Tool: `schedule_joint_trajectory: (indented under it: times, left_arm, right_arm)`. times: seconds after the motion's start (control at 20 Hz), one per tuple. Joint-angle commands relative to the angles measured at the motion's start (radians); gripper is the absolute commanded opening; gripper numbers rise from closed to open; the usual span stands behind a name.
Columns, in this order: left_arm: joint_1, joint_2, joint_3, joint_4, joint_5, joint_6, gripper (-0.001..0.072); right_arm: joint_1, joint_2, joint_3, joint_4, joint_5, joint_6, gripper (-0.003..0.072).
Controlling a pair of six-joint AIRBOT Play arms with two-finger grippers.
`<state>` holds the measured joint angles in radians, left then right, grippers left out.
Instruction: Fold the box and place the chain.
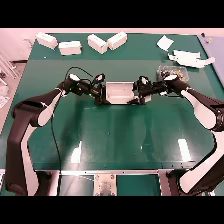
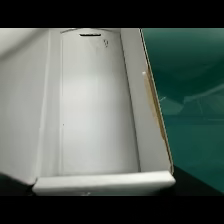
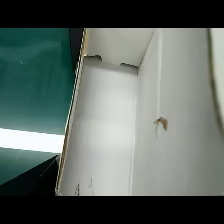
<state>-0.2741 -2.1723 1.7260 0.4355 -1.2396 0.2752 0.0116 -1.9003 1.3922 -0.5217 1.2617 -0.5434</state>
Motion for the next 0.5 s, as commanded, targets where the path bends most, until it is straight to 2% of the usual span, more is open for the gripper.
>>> schedule_joint_trajectory:
  times: [0.0,0.1,0.45]
  left_arm:
    - [0.000,-0.001,0.000,0.002,0.017,-0.005,0.0524]
    - [0.000,-0.001,0.000,0.002,0.018,-0.005,0.0524]
    - [0.000,-0.001,0.000,0.003,0.025,-0.005,0.0524]
  right_arm:
    - [-0.009,0.000,0.002,-0.076,0.083,0.092,0.0720]
    - [-0.018,0.000,0.002,-0.134,0.082,0.095,0.0720]
    - [-0.099,0.058,0.028,-0.133,0.084,0.095,0.0720]
